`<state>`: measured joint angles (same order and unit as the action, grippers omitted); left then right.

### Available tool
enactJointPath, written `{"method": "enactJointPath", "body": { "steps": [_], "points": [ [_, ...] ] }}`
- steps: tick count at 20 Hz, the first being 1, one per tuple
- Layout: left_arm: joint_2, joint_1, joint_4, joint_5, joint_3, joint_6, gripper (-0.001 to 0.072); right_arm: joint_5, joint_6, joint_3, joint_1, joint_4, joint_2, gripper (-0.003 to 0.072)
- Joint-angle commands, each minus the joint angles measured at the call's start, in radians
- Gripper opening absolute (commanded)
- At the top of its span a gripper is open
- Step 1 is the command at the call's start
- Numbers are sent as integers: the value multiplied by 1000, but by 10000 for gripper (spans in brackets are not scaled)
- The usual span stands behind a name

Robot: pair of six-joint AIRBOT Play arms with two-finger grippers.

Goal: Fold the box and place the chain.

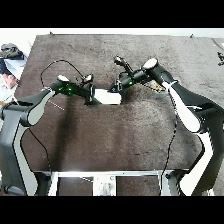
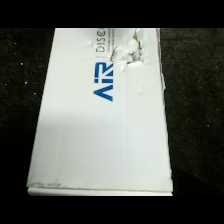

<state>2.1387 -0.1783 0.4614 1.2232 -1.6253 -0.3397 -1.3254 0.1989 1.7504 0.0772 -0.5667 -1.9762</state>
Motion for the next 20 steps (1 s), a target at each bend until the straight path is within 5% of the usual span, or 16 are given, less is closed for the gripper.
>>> {"method": "enactJointPath", "body": {
  "steps": [1, 6, 12, 20],
  "points": [
    [0, 0, 2, 0, 0, -1, 529, -21, 38, -28, -1, -11, -13, -13],
    [0, 0, 2, 0, 0, -1, 529, 116, 60, -128, -1, -96, -23, -13],
    [0, 0, 2, 0, 0, -1, 529, 122, 60, -140, -2, -97, 2, -14],
    [0, 0, 2, 0, 0, -1, 529, 120, 115, -154, -24, 94, 311, -15]
  ]
}}
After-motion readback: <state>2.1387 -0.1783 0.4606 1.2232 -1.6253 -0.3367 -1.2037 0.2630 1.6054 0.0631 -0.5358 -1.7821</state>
